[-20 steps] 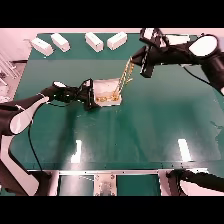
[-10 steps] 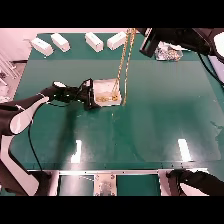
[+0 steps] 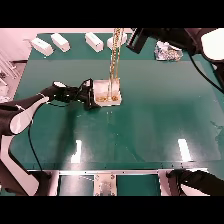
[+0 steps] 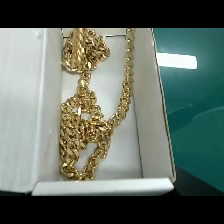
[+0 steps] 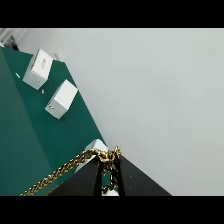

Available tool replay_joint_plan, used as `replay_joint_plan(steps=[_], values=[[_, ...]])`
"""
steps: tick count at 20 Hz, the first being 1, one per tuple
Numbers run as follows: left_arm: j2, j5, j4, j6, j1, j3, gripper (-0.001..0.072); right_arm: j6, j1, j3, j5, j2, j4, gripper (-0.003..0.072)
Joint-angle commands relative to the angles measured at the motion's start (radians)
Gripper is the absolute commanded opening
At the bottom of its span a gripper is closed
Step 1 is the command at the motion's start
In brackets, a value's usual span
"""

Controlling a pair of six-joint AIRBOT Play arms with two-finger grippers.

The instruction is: Fold the box and place the chain.

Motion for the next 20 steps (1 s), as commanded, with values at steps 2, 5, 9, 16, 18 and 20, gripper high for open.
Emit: replay_joint_plan(steps=[2,5,9,16,18,20], values=[[0.000,0.000,0.000,0.000,0.001,0.001,0.0629,0.053,0.004,-0.007,0.022,-0.051,-0.001,0.0000],[0.000,0.000,0.000,0.000,0.001,0.001,0.0629,0.072,0.004,-0.046,0.023,-0.082,0.000,0.0000],[0.000,0.000,0.000,0.000,0.001,0.001,0.0629,0.098,0.004,-0.153,0.025,-0.108,0.003,0.0000],[0.000,0.000,0.000,0.000,0.001,0.001,0.0629,0.169,0.003,-0.341,0.027,-0.157,0.056,0.0000],[0.000,0.000,0.000,0.000,0.001,0.001,0.0629,0.169,0.003,-0.361,0.027,-0.200,0.056,0.0000],[0.000,0.000,0.000,0.000,0.001,0.001,0.0629,0.169,0.003,-0.362,0.024,-0.254,0.057,0.0000]])
